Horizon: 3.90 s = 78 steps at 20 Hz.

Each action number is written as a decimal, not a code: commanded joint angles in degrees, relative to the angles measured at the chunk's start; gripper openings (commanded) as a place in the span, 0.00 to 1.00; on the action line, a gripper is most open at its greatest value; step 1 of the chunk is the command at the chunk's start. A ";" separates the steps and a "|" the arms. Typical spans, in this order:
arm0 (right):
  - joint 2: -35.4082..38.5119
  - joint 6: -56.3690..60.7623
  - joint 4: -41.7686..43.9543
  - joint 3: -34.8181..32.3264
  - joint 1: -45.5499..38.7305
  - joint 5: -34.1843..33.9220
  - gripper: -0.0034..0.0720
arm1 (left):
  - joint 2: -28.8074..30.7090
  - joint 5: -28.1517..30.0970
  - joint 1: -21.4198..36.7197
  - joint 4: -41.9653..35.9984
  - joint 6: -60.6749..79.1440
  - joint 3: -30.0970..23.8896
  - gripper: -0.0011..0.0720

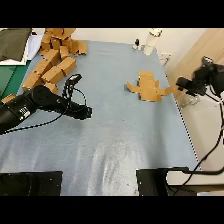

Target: Fold the box.

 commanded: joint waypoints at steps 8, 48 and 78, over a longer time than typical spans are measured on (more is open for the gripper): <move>-25.07 -29.62 28.87 16.28 -7.69 7.78 0.64 | -0.04 5.11 0.02 -2.71 0.00 0.00 0.03; 25.35 -4.90 25.20 -45.07 36.81 -3.21 0.49 | -0.04 -15.06 10.49 -4.35 6.16 0.11 0.62; 30.95 -37.38 42.75 -49.40 46.69 4.02 0.05 | -27.93 -30.51 21.53 -23.39 25.22 -0.22 0.74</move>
